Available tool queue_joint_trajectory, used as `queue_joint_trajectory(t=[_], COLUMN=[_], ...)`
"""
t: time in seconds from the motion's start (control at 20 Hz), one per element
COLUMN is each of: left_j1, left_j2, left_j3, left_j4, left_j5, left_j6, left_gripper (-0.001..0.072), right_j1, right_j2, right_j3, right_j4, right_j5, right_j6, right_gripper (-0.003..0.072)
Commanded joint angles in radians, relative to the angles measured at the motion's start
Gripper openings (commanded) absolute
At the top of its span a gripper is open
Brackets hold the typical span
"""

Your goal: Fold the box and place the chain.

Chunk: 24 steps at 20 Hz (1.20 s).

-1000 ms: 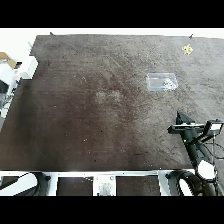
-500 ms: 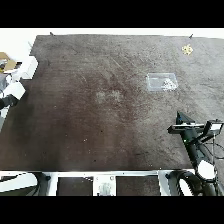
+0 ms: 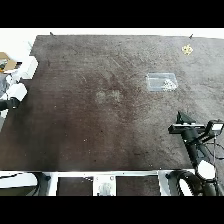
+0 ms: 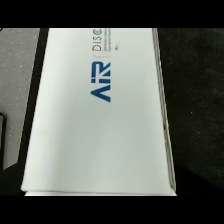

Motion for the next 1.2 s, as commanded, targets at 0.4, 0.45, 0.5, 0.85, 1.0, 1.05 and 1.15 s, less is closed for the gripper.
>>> queue_joint_trajectory(t=[0.4, 0.45, 0.5, 0.85, 1.0, 1.05, 1.15], left_j1=[0.0, 0.0, 0.0, 0.0, 0.0, 0.0, 0.0], left_j2=[-0.04, -0.037, -0.035, 0.043, 0.122, 0.149, 0.207], left_j3=[0.01, 0.015, 0.022, 0.138, 0.212, 0.233, 0.262], left_j4=[0.031, 0.043, 0.05, 0.047, -0.013, -0.078, -0.261], left_j5=[0.01, -0.007, -0.024, -0.159, -0.174, -0.187, -0.221], left_j6=[0.01, 0.01, 0.01, -0.029, -0.054, -0.052, -0.043], left_gripper=[0.0713, 0.0715, 0.0715, 0.0716, 0.0715, 0.0714, 0.0511], right_j1=[0.0, 0.0, 0.001, 0.0, 0.0, 0.001, 0.0], right_j2=[0.0, 0.0, 0.0, 0.0, 0.0, 0.0, 0.0], right_j3=[-0.002, -0.002, -0.002, -0.002, -0.002, -0.002, -0.002], right_j4=[-0.001, -0.001, -0.001, -0.001, -0.001, -0.001, -0.001], right_j5=[-0.008, -0.009, -0.009, -0.009, -0.009, -0.009, -0.009], right_j6=[0.015, 0.015, 0.015, 0.015, 0.015, 0.015, 0.015], right_gripper=[0.0001, 0.0, 0.0, 0.0001, 0.0, 0.0001, 0.0])
